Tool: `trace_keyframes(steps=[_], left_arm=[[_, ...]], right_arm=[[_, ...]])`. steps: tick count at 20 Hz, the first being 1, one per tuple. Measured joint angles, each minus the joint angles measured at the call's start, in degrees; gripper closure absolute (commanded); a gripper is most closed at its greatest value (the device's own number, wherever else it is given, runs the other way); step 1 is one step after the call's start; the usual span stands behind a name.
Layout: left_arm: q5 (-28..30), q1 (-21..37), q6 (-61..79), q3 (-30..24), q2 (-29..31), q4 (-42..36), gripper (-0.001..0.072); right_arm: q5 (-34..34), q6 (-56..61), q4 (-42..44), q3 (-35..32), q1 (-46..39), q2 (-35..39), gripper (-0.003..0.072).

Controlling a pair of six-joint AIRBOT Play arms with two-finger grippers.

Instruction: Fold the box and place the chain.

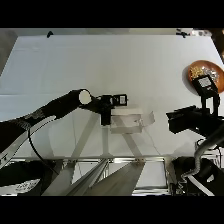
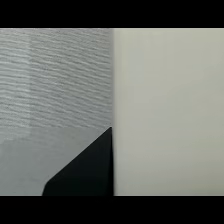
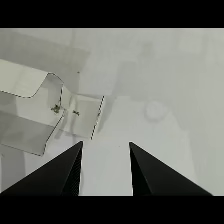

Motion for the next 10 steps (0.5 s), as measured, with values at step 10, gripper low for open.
trace_keyframes(steps=[10], left_arm=[[0.2,0.0,-0.6,0.1,0.0,0.2,0.0693]], right_arm=[[-0.2,-0.3,0.0,0.0,0.0,0.0,0.0354]])
